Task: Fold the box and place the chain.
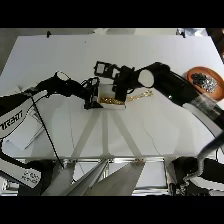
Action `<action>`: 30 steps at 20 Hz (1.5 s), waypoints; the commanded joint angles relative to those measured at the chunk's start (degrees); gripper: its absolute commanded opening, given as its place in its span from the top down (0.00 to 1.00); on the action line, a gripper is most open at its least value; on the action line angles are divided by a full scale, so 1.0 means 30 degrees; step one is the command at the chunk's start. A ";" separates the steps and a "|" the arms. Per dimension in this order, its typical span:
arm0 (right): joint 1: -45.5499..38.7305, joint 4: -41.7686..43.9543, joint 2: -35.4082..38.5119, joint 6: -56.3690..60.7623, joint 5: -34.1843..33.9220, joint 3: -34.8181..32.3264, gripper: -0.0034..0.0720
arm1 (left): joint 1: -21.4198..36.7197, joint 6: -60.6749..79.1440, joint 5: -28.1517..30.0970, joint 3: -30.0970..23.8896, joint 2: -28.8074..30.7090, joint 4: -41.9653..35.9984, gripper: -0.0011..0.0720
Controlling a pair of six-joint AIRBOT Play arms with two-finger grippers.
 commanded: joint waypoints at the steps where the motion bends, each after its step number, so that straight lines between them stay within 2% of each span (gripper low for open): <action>1: -0.2783 -0.0306 0.1005 -0.1166 0.3504 0.0007 0.62 | -0.0007 0.0007 0.0007 0.0000 0.0000 0.0000 0.53; 2: -0.3738 -0.0299 0.0925 -0.2324 0.4503 0.0000 0.61 | -0.0007 0.0007 0.0007 0.0000 0.0000 0.0000 0.53; 3: -0.4656 -0.0299 0.0721 -0.3701 0.5289 0.0000 0.55 | -0.0007 0.0007 0.0007 0.0000 0.0000 0.0000 0.53; 4: -0.5355 -0.0291 0.0430 -0.4779 0.5530 0.0000 0.49 | -0.0007 0.0007 0.0007 0.0000 -0.0007 0.0000 0.53; 5: -0.5938 -0.0299 0.0029 -0.5610 0.5370 0.0000 0.39 | -0.0007 0.0007 0.0007 0.0000 0.0000 0.0000 0.53; 6: -0.6368 -0.0291 -0.0423 -0.6353 0.4969 0.0000 0.34 | -0.0007 0.0007 0.0007 0.0000 0.0000 0.0000 0.53; 12: -0.6601 -0.0182 -0.3570 -1.0746 0.3716 0.0000 0.34 | -0.0007 0.0007 0.0007 0.0000 0.0000 0.0000 0.53; 22: -0.5960 0.0372 -0.6215 -1.0987 0.2579 0.0000 0.35 | -0.0007 0.0007 0.0007 0.0000 0.0000 0.0000 0.53; 23: -0.5843 0.0299 -0.6375 -1.0987 0.2448 0.0000 0.45 | -0.0007 0.0007 0.0000 0.0000 0.0000 0.0000 0.53; 24: -0.5697 0.0073 -0.6462 -1.0987 0.2404 0.0000 0.67 | -0.0007 0.0007 0.0007 0.0000 0.0000 0.0000 0.53; 25: -0.5523 -0.0219 -0.6462 -1.0921 0.2463 0.0000 0.95 | -0.0007 0.0007 0.0007 0.0000 0.0000 0.0000 0.53; 28: -0.4765 -0.0583 -0.5574 -0.9624 0.2499 0.0007 0.94 | -0.0007 0.0007 0.0007 0.0000 0.0000 0.0000 0.53; 30: -0.4189 -0.0568 -0.4124 -0.8998 0.1814 0.0007 0.94 | -0.0007 0.0007 0.0000 0.0000 -0.0007 0.0000 0.53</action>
